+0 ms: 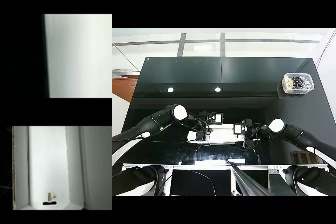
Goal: Fold the box and place the chain.
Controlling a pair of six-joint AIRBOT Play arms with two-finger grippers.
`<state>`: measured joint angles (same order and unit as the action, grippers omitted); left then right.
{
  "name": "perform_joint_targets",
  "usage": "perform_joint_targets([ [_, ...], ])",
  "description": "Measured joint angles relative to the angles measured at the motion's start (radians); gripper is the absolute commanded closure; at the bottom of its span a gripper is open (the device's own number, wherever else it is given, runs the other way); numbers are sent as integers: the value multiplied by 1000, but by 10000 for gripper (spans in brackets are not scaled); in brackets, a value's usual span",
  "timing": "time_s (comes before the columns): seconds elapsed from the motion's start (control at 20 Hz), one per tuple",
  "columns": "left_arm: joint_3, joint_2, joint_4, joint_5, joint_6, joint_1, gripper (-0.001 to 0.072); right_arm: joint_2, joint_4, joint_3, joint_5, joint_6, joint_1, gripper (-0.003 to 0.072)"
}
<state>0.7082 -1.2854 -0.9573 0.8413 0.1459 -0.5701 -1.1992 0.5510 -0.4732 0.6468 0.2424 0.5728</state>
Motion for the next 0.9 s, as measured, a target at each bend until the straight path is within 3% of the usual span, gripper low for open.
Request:
perform_joint_targets([
  [0.05,0,0,0,0,0,0,678,0,0,0,0,-2,0,1],
  [0.1,0,0,0,1,0,0,678,0,1,0,-1,-2,0,162],
  [0.15,0,0,0,1,0,0,678,0,3,0,0,-2,0,260],
  [0.45,0,0,-1,1,0,0,673,0,4,0,-2,-1,0,263],
  [0.5,0,0,-1,1,0,0,595,0,4,0,-2,-2,0,264],
  [0.55,0,0,-2,5,0,0,437,0,3,0,-5,-2,0,264],
  [0.6,0,1,-5,12,0,0,338,0,3,0,-8,-3,0,263],
  [0.7,0,6,-10,10,8,0,307,0,3,0,-8,-3,0,264],
  [0.8,1,23,-30,11,37,1,195,0,3,0,-8,-3,0,263],
  [0.9,1,55,-70,18,88,5,195,0,3,0,-7,-3,0,263],
])
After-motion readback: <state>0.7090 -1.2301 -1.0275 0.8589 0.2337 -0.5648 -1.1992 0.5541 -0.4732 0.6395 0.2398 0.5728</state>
